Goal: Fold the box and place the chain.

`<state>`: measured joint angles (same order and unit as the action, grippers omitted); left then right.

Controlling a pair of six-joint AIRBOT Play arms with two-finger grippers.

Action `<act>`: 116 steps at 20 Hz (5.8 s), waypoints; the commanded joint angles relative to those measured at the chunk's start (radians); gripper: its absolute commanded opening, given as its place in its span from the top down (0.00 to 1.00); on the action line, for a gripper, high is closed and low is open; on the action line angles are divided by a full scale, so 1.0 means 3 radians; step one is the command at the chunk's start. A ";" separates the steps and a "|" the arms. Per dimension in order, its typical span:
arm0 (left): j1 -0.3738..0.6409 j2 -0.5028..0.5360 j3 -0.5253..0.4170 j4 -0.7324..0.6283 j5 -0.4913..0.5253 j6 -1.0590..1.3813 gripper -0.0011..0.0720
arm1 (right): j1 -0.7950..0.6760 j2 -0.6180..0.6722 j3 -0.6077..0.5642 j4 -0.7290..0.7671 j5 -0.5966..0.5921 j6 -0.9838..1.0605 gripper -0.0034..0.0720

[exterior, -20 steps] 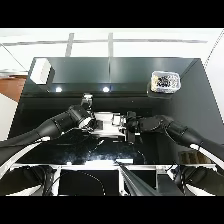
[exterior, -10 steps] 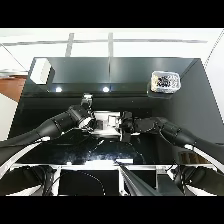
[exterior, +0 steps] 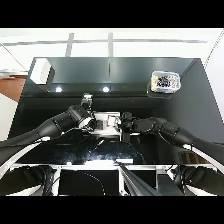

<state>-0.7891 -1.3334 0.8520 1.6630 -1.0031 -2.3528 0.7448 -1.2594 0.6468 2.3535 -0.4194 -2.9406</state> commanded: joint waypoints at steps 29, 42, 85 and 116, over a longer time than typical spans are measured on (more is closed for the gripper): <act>0.0000 -0.0001 0.0000 -0.0066 -0.0003 0.0001 0.95 | -0.1049 0.0031 0.0017 0.0161 -0.1353 0.4261 0.45; 0.0000 -0.0001 0.0000 -0.0072 0.0003 0.0001 0.95 | -0.0941 0.0028 0.0458 0.0056 -0.1792 0.4219 0.23; 0.0001 -0.0001 0.0000 -0.0071 0.0000 0.0052 0.95 | 0.0429 -0.0797 0.1750 -0.2476 -0.2179 0.6813 0.55; 0.0000 -0.0001 0.0000 -0.0084 0.0000 0.0051 0.95 | 0.0432 -0.1090 0.1821 -0.2514 -0.2153 0.7251 0.92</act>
<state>-0.7887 -1.3334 0.8520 1.6375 -1.0027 -2.3428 0.8745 -1.5864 1.1923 1.5959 -1.0782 -0.7662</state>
